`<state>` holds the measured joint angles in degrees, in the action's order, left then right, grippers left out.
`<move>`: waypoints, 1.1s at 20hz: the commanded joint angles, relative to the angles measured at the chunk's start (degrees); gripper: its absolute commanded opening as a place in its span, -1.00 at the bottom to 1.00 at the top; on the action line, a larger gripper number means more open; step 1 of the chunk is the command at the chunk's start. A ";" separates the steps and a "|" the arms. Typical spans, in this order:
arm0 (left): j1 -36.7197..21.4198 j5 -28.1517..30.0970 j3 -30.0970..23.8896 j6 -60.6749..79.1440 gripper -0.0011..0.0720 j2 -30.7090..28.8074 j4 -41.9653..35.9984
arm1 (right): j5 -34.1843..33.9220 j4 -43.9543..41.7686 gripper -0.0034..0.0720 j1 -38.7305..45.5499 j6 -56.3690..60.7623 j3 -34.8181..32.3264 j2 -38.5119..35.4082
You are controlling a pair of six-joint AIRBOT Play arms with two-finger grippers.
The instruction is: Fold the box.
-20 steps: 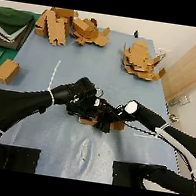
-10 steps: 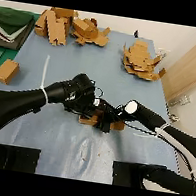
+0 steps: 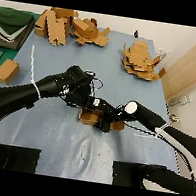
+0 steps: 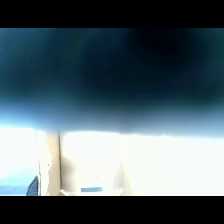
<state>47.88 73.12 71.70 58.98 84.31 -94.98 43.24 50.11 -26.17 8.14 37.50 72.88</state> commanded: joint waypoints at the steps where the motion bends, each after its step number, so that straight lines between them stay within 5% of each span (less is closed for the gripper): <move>1: -1.90 3.06 0.00 1.77 0.81 -1.11 -0.37 | -0.22 0.02 0.64 0.04 0.00 0.04 0.02; 18: -3.69 14.05 -0.15 12.79 0.80 -4.09 7.21 | -0.17 0.02 0.64 0.04 0.00 0.04 0.02; 19: -3.69 15.37 -0.83 16.52 0.50 -4.48 9.42 | -0.20 0.02 0.64 0.04 0.00 0.04 0.02; 21: -4.44 14.97 -4.44 25.33 -0.93 -7.04 14.97 | -0.20 0.02 0.64 0.04 0.00 0.04 0.02; 22: -5.62 12.20 -7.23 29.33 -0.93 -8.79 16.83 | -0.20 0.02 0.64 0.04 0.00 0.04 0.00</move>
<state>43.53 86.39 68.47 76.95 78.17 -84.68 42.89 50.15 -26.06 8.14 37.58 72.95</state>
